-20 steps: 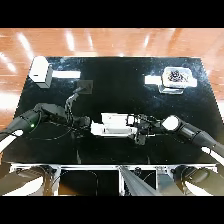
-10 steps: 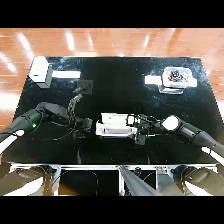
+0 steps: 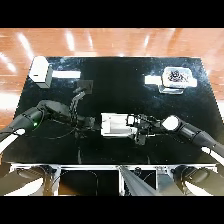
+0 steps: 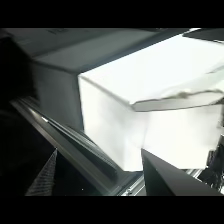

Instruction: Fold the box and place the chain.

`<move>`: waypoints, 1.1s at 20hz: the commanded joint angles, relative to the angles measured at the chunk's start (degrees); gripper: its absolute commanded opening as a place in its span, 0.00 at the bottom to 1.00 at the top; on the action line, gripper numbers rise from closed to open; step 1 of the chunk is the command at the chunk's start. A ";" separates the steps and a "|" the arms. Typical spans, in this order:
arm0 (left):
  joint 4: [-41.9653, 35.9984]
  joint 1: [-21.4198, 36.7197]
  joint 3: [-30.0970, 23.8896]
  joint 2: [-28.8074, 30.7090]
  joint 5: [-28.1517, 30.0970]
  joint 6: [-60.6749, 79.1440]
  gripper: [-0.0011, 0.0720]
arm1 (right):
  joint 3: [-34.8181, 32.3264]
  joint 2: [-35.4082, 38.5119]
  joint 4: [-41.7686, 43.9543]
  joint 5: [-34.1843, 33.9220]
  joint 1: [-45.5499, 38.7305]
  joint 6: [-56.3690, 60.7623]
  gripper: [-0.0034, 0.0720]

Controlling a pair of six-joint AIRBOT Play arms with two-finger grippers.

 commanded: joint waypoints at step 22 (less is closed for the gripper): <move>2.58 -15.39 1.73 -0.02 -19.32 -5.73 0.86 | 0.07 0.02 0.02 0.00 -0.02 0.02 0.78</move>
